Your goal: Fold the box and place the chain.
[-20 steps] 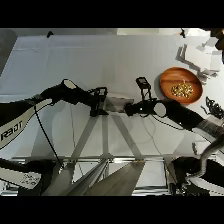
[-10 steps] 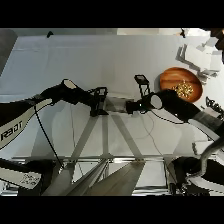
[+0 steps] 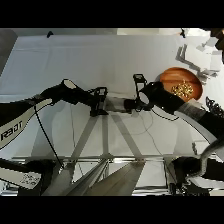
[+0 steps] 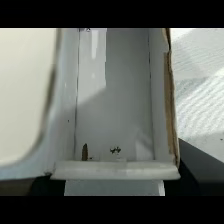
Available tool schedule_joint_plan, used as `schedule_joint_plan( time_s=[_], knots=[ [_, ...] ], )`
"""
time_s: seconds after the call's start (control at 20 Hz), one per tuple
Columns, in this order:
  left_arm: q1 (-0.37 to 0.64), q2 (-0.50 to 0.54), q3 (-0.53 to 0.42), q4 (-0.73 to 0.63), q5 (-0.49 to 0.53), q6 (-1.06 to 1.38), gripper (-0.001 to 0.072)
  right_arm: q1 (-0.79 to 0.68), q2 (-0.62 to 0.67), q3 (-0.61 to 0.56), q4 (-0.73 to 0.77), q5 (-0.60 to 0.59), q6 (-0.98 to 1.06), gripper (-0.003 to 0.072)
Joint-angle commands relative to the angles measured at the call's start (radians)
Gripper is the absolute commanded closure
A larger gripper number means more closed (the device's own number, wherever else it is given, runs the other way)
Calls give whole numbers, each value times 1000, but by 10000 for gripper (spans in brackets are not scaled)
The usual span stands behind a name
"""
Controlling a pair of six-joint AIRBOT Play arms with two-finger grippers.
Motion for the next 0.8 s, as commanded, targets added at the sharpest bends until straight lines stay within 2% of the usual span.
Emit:
schedule_joint_plan(
  time_s=[0.0,0.05,0.3,0.35,0.4,0.45,0.55,0.65,0.7,0.75],
  knots=[
    [0,0,1,0,0,0,276,28,-15,23,-54,24,203,86],
    [0,0,1,0,0,0,276,37,-15,23,-76,24,228,153],
    [0,0,1,0,0,0,276,59,-36,31,-106,29,290,158],
    [0,0,1,0,0,0,276,60,-45,42,-109,30,294,212],
    [0,0,1,0,0,0,276,61,-55,56,-109,30,294,345],
    [0,0,1,0,0,0,276,62,-67,72,-109,30,294,444],
    [0,0,1,0,0,0,276,62,-89,99,-107,32,294,457],
    [0,0,1,0,0,0,276,62,-99,108,-101,35,295,639],
    [0,0,1,0,0,0,276,62,-101,108,-101,37,297,679],
    [0,0,1,0,-1,0,276,62,-101,108,-101,38,297,679]
  ],
)
